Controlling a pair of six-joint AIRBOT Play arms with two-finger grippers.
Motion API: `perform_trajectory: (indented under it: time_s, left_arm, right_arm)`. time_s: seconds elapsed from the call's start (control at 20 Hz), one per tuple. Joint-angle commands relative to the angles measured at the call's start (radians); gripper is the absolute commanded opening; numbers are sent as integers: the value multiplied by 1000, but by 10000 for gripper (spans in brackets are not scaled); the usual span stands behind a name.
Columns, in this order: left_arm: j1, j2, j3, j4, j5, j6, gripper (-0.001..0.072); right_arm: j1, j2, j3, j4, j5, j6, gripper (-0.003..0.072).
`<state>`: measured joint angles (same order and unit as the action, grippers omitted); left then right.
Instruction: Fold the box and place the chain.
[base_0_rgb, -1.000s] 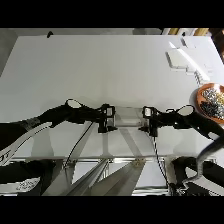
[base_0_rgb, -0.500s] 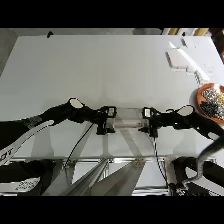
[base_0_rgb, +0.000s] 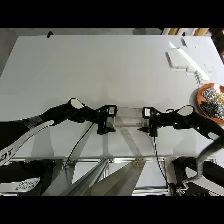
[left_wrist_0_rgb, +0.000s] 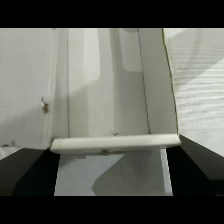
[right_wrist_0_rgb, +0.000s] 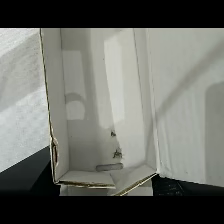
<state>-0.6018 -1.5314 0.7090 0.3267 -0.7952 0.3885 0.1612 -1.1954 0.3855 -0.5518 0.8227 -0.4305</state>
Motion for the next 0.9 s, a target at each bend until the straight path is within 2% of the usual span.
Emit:
perform_trajectory:
  time_s: [0.0,0.3,0.35,0.45,0.55,0.65,0.75,0.85]
  left_arm:
    - [-2,0,1,-4,14,-5,692]
    - [-4,0,1,-13,15,-3,690]
    - [-5,0,1,-13,15,-2,662]
    - [-5,0,1,-13,14,0,500]
    - [-5,0,1,-13,14,0,247]
    - [-5,0,1,-13,13,0,241]
    - [-4,0,1,-12,13,-8,290]
    - [-4,0,1,-13,13,-16,290]
  right_arm:
    - [0,1,1,-1,1,0,399]
    - [0,1,1,-1,1,-1,399]
    - [0,1,1,-1,1,0,399]
    - [0,1,1,-1,1,0,399]
    - [0,1,1,-1,1,-1,399]
    - [0,1,1,-1,1,0,399]
    - [0,1,1,-1,1,-1,399]
    - [0,1,1,-1,1,-1,399]
